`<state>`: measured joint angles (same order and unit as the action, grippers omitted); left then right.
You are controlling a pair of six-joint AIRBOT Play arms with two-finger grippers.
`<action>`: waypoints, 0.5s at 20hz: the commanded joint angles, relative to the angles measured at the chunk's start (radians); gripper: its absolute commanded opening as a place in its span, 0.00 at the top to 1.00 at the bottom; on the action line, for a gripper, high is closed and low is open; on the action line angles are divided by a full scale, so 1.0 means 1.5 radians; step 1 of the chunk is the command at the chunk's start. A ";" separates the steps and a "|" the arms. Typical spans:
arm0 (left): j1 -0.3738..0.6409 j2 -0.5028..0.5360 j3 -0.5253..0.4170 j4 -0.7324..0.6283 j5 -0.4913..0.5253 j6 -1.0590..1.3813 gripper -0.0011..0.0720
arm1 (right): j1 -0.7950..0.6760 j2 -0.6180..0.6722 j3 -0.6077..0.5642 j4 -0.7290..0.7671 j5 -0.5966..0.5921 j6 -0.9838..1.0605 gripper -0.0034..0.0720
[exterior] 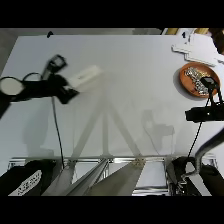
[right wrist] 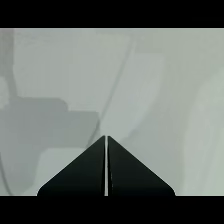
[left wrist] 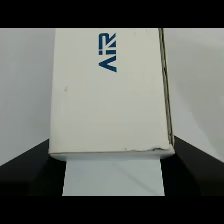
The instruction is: Fold the box and place the chain.
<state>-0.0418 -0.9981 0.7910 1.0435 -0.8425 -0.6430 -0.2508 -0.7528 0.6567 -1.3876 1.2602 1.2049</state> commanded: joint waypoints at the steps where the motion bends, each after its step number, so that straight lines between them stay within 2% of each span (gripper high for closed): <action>1: 0.144 0.032 0.000 0.190 -0.036 -0.237 0.78 | -0.001 0.001 0.000 0.000 0.000 0.000 0.93; 5: 0.275 -0.002 -0.001 0.238 -0.051 -0.315 0.78 | -0.001 0.001 0.000 0.000 0.000 0.000 0.93; 10: 0.361 -0.062 -0.001 0.305 -0.061 -0.424 0.78 | -0.001 0.001 0.000 0.000 0.000 0.000 0.93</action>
<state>0.4206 -1.0489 0.7895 1.4071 -0.9215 -1.1534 -0.2508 -0.7528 0.6567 -1.3876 1.2606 1.2053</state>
